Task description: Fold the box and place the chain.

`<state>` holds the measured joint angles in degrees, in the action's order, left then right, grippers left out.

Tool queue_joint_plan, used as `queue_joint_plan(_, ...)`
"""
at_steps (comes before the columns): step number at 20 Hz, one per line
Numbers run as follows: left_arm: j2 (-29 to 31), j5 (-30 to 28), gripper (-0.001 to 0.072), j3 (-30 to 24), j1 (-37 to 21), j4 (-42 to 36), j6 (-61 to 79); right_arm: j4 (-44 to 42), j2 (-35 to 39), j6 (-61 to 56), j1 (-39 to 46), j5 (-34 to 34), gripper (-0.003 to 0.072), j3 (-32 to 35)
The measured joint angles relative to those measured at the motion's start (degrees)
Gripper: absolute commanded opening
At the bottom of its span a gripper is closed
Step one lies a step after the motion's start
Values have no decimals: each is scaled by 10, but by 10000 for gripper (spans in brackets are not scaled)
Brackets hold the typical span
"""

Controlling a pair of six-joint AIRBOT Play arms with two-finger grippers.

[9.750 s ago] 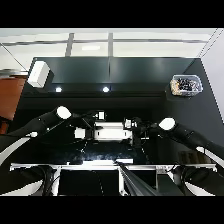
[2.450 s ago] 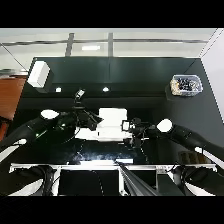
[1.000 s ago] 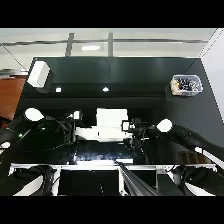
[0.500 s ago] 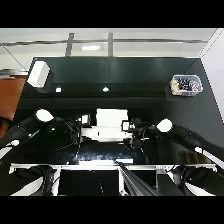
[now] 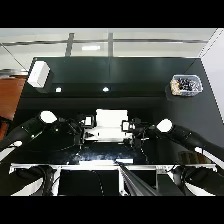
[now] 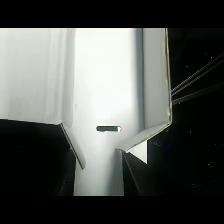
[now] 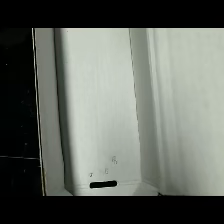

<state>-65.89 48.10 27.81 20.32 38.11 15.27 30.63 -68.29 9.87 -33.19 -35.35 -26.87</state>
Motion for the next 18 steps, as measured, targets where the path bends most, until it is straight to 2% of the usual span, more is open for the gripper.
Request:
queue_joint_plan(10, 0, 25, 330, 0, 1, -10, -3, 0, 0, 0, 0, 1, 311, 0)
queue_joint_plan(18, 0, 22, 330, 0, 1, -43, -5, 0, 0, 0, 0, 1, 311, 0)
